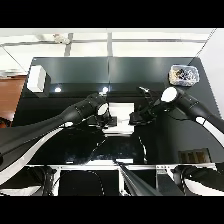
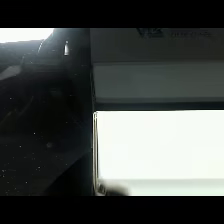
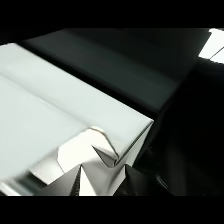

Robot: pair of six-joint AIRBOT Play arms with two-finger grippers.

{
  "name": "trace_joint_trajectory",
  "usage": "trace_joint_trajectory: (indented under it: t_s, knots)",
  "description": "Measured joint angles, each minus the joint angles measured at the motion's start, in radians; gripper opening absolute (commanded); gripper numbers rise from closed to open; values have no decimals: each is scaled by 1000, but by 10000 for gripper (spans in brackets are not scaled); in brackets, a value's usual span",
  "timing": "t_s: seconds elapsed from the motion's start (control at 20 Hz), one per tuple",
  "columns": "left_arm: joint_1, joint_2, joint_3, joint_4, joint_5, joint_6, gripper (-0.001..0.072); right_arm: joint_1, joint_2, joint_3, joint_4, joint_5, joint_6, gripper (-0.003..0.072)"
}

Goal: Fold the box and place the chain.

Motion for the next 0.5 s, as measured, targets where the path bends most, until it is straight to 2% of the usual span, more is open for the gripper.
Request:
trace_joint_trajectory:
  t_s: [0.5]
  knots:
    - [0,0,0,-6,4,0,33,211,-1,26,-367,-82,481,309]
